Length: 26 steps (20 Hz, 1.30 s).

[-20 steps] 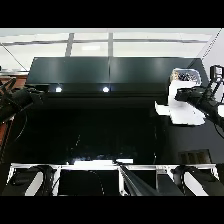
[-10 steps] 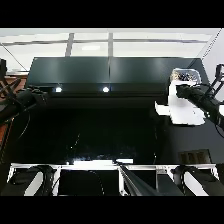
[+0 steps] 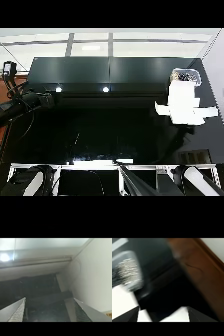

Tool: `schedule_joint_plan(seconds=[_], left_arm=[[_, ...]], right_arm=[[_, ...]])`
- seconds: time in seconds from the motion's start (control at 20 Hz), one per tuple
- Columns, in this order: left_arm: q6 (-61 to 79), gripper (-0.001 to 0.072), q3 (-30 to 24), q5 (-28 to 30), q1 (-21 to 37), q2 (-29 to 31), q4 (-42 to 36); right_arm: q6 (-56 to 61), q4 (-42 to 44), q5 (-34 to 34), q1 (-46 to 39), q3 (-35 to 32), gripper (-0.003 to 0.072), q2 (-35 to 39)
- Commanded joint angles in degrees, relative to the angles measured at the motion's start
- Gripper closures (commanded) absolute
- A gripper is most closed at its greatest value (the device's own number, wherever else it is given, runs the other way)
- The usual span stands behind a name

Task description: Fold the box and place the chain.

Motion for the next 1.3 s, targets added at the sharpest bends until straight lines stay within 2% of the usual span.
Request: schedule_joint_plan(seconds=[0.0,0.15,0.3,0.45,0.65,0.9,1.05,1.1,1.15,1.2,1.25], left_arm=[[-0.07,-0.0004,-0.02,-2.21,-0.02,-0.13,-0.04],[-0.57,-0.0004,0.00,-3.17,-0.09,-0.17,-0.61],[-0.61,-0.0004,-0.02,-1.75,-0.44,-0.17,-0.79],[-0.61,-0.0004,-0.02,-1.77,-0.42,-0.17,-0.94],[-0.63,-0.0003,-0.02,-1.77,-0.39,-0.17,-0.92],[-0.63,-0.0003,-0.02,-2.64,-0.39,-0.17,-0.92],[-0.61,-0.0003,-0.02,-2.60,-0.39,-0.17,-0.90],[-0.63,-0.0003,-0.02,-2.60,-0.39,-0.17,-0.90],[-0.63,-0.0003,-0.02,-2.62,-0.39,-0.17,-0.90],[-0.61,-0.0003,-0.02,-2.60,-0.39,-0.17,-0.90],[-0.61,-0.0003,-0.02,-2.58,-0.39,-0.17,-0.90]], right_arm=[[3.45,3.96,10.75,-15.50,6.43,-0.0021,-10.16],[-17.92,14.80,22.40,-16.20,11.96,-0.0020,-21.59],[-23.82,14.73,33.44,-13.18,19.61,-0.0020,-30.97],[-26.82,10.47,34.67,-8.26,24.24,-0.0020,-34.99],[-28.22,4.26,36.02,-3.56,24.65,-0.0020,-37.27],[-27.17,5.25,39.36,-3.19,24.72,-0.0019,-37.92],[-26.75,5.29,41.68,-3.21,24.74,0.0362,-37.88],[-26.45,5.90,42.62,-3.21,25.00,0.0518,-37.88],[-26.53,7.82,44.15,-3.06,25.27,0.0621,-37.81],[-26.58,9.35,45.31,-2.93,25.27,0.0667,-37.51],[-26.64,10.38,46.71,-2.56,25.27,0.0667,-37.07]])
